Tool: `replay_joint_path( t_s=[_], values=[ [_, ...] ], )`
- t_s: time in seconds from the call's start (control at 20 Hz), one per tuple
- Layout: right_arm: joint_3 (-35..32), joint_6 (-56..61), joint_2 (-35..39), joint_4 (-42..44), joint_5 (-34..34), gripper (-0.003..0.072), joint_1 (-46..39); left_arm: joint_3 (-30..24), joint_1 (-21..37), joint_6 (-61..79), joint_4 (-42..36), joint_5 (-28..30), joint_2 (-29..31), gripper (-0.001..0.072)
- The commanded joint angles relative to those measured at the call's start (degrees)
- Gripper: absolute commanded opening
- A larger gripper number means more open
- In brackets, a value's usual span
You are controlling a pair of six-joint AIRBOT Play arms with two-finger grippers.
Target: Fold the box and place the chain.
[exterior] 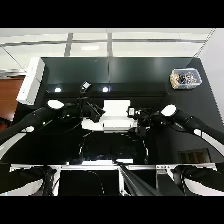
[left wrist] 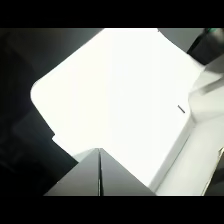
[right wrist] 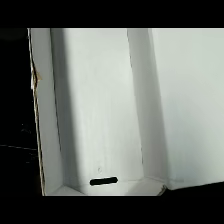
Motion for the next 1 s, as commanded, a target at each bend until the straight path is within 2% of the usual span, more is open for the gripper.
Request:
replay_joint_path(
  t_s=[0.0, 0.25, 0.35, 0.45, 0.5, 0.6, 0.7, 0.75, 0.8, 0.85, 0.9, 0.95],
  values=[
    [0.0, 0.0, 0.0, 0.0, 0.0, 0.0495, 0.1, 0.4, 0.0, -3.5, 5.9, -1.7, -1.3, 0.0026],
    [0.0, 0.0, 0.0, 0.0, 0.0, 0.0495, 0.1, 2.6, 0.3, -4.1, 10.4, -4.7, -0.8, 0.0026],
    [0.0, 0.0, 0.0, 0.0, 0.0, 0.0495, 0.1, 5.2, 2.0, -9.4, 16.2, -4.0, 2.1, 0.0026],
    [0.0, 0.0, 0.0, 0.0, 0.0, 0.0495, 0.1, 6.7, 5.1, -13.2, 21.2, -5.9, 6.9, 0.0026],
    [0.0, 0.0, 0.0, 0.0, 0.0, 0.0495, 0.1, 6.5, 6.8, -13.5, 22.8, -8.2, 9.6, 0.0026],
    [0.0, 0.0, 0.0, 0.0, 0.0, 0.0495, 0.1, 6.5, 10.9, -13.4, 26.9, -16.2, 13.7, 0.0026],
    [0.0, 0.0, 0.0, 0.1, 0.0, 0.0495, 0.1, 6.5, 14.1, -7.5, 27.2, -27.7, 14.7, 0.0027],
    [0.0, 0.0, 0.0, 0.1, 0.0, 0.0495, 0.0, 6.1, 14.3, -3.4, 27.3, -32.1, 14.6, 0.0027],
    [0.0, 0.0, 0.0, 0.1, 0.0, 0.0495, 0.1, 5.1, 14.1, -0.1, 27.6, -34.2, 14.6, 0.0029],
    [0.0, 0.0, 0.0, 0.2, 0.0, 0.0495, 0.0, 4.0, 13.4, 1.6, 28.0, -33.7, 14.6, 0.0111],
    [0.0, 0.0, 0.0, 0.2, 0.0, 0.0495, 0.0, 2.5, 12.3, 2.8, 28.2, -30.8, 14.6, 0.045],
    [0.0, 0.0, 0.0, 0.2, 0.0, 0.0495, 0.0, 1.2, 11.3, 3.2, 28.0, -26.6, 14.6, 0.072]
  ],
)
